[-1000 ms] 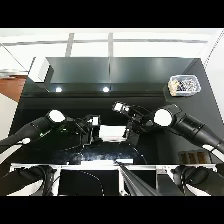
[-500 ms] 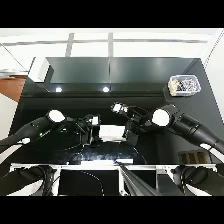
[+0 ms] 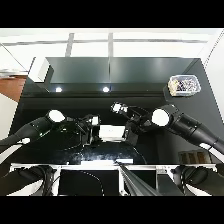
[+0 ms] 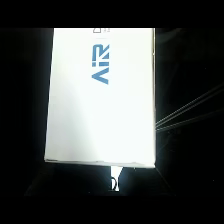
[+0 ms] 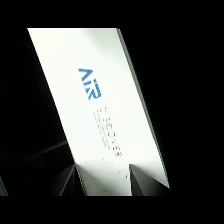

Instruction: Fold the box and place the chain.

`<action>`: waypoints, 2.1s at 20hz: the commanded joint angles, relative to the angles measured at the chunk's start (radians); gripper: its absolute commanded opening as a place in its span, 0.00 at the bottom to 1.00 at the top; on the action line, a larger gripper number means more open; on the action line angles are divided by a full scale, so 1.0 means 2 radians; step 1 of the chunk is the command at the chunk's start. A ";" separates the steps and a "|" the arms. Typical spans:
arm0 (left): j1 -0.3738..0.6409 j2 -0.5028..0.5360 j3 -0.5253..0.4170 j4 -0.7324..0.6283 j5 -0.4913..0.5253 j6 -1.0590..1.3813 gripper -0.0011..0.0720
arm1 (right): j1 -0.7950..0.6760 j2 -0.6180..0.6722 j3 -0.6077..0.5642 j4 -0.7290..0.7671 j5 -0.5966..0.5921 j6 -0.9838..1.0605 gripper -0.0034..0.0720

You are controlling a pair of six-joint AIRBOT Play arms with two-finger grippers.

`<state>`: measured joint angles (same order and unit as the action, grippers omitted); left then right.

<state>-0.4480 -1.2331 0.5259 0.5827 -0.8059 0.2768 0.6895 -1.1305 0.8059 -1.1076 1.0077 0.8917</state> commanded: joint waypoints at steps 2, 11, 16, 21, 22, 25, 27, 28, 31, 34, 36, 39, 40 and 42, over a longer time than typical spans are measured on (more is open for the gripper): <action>0.000 0.000 0.000 0.000 0.000 0.000 0.55 | -0.010 0.027 0.019 0.004 0.022 0.061 0.60; 0.000 0.000 0.000 0.000 0.000 0.000 0.56 | -0.109 0.035 -0.097 0.348 -0.035 0.110 0.08; 0.000 0.000 0.000 0.000 0.000 0.000 0.56 | -0.084 -0.013 -0.107 0.380 -0.050 0.134 0.09; 0.000 0.000 0.000 0.000 0.000 0.000 0.56 | -0.082 -0.051 -0.107 0.375 -0.055 0.138 0.09; 0.000 0.000 0.000 0.000 0.000 0.000 0.56 | -0.082 -0.057 -0.107 0.364 -0.056 0.138 0.09; 0.000 0.000 0.000 0.000 0.000 0.000 0.56 | -0.082 -0.065 -0.107 0.337 -0.057 0.141 0.09; 0.000 0.000 0.000 0.000 0.000 0.000 0.56 | -0.082 -0.065 -0.107 0.331 -0.058 0.141 0.09; 0.000 0.000 0.000 0.000 0.000 0.000 0.56 | -0.082 -0.065 -0.107 0.331 -0.057 0.141 0.09; 0.000 0.000 0.000 0.000 0.000 0.000 0.55 | -0.086 -0.056 -0.101 0.335 -0.041 0.127 0.09; 0.000 0.000 0.000 0.000 0.000 0.000 0.55 | -0.111 -0.019 -0.072 0.334 0.002 0.126 0.09; 0.001 0.000 0.000 0.002 0.005 0.000 0.56 | -0.146 0.016 -0.049 0.330 0.027 0.126 0.10; 0.001 0.000 0.000 0.001 0.013 -0.010 0.98 | -0.208 0.062 -0.032 0.326 0.035 0.126 0.10; 0.001 0.002 0.000 0.002 0.013 -0.012 0.99 | -0.230 0.072 -0.032 0.323 0.035 0.126 0.10; 0.003 0.019 0.001 0.006 0.012 -0.035 0.99 | -0.268 0.083 -0.032 0.317 0.047 0.126 0.10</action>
<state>-0.4454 -1.2209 0.5259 0.5983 -0.7883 0.2546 0.2554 -1.0153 0.7280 -0.4606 1.0641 1.1450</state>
